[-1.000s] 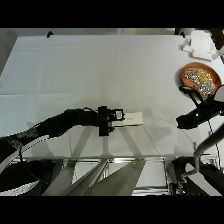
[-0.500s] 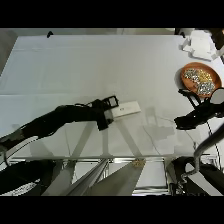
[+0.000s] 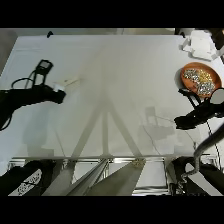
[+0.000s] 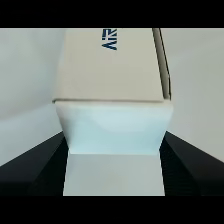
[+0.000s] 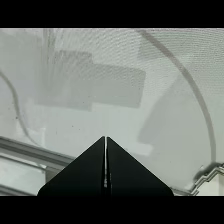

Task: Fold the box and place the chain.

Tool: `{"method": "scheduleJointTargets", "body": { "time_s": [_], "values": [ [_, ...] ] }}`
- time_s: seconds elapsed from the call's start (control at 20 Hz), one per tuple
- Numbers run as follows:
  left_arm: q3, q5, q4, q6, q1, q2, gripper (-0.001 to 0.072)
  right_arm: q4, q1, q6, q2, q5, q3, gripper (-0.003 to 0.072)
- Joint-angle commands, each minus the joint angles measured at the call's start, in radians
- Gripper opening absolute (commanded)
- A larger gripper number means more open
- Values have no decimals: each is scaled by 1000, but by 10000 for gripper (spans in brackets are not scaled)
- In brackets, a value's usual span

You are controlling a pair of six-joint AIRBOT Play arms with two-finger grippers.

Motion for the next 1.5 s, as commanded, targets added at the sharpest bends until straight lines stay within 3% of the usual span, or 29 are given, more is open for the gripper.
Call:
{"method": "scheduleJointTargets", "body": {
  "time_s": [0.0, 0.15, 0.35, 0.4, 0.5, 0.55, 0.95, 1.2, 1.45],
  "values": [
    [-2, 103, 63, -85, 234, 6, 3, 0, -1, 0, 0, -1, 0, 24],
    [-2, 193, 100, -85, 338, 6, 3, 0, -1, 0, 0, -1, 0, 24],
    [-3, 330, 164, -85, 402, -24, 15, 0, -1, 0, -1, -1, 0, 24],
    [-3, 349, 164, -85, 405, -34, 135, 0, -1, 0, -1, -1, 0, 24],
    [-3, 362, 150, -81, 404, -44, 633, 0, -1, 0, -1, -1, 0, 24],
    [-3, 360, 141, -81, 403, -45, 695, 0, -1, 0, 0, -1, 0, 24],
    [-3, 346, 119, -82, 403, -14, 697, 0, -1, 0, -1, -1, 0, 24],
    [-3, 299, 53, -82, 379, 221, 696, 0, -1, 0, -1, -1, 0, 24],
    [-3, 349, 64, -81, 191, 455, 696, 0, -1, 0, -1, -1, 0, 24]
  ]
}}
